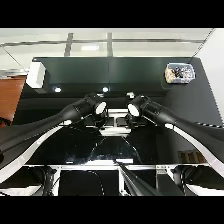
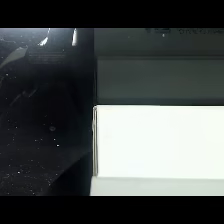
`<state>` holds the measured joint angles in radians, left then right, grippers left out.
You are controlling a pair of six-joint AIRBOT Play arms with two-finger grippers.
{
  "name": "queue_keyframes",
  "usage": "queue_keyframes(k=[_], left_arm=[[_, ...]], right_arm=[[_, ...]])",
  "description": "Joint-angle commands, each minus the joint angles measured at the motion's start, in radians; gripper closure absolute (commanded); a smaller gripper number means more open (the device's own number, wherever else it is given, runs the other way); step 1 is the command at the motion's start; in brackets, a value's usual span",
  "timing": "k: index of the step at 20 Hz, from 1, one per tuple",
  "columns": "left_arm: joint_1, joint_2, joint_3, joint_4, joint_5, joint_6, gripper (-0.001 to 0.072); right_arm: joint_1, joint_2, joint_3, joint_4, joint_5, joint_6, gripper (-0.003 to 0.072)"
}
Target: Fold the box and place the chain.
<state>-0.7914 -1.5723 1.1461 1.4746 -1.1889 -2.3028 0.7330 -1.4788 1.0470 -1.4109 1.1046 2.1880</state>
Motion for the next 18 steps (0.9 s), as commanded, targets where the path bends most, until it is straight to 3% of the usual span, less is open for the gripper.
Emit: queue_keyframes(k=[1, 2, 3, 8, 10, 13, 15, 18], left_arm=[[-0.001, 0.000, 0.000, 0.001, 0.000, 0.002, 0.0686], [-0.001, 0.000, 0.000, 0.001, 0.001, 0.002, 0.0686], [-0.001, 0.000, 0.000, 0.001, 0.001, 0.002, 0.0686], [-0.001, 0.000, 0.000, 0.001, 0.000, 0.002, 0.0686], [-0.001, 0.000, 0.000, 0.001, 0.001, 0.002, 0.0686], [-0.001, 0.000, 0.000, 0.001, 0.001, 0.002, 0.0686], [-0.001, 0.000, 0.000, 0.001, 0.001, 0.002, 0.0686], [-0.001, 0.000, 0.000, 0.001, 0.001, 0.002, 0.0686]], right_arm=[[-0.001, 0.019, 0.001, -0.001, 0.003, 0.001, 0.0626], [-0.004, 0.035, 0.001, -0.001, 0.006, 0.001, 0.0386], [-0.006, 0.056, 0.002, -0.001, 0.016, 0.000, 0.0282], [-0.013, 0.264, 0.020, -0.047, 0.109, -0.087, 0.0282], [-0.035, 0.373, 0.020, -0.204, 0.132, -0.088, 0.0285], [-0.106, 0.441, 0.020, -0.607, 0.151, -0.087, 0.0286], [-0.209, 0.431, 0.003, -0.730, 0.040, -0.087, 0.0286], [-0.420, 0.388, -0.054, -0.692, -0.245, -0.008, 0.0285]])
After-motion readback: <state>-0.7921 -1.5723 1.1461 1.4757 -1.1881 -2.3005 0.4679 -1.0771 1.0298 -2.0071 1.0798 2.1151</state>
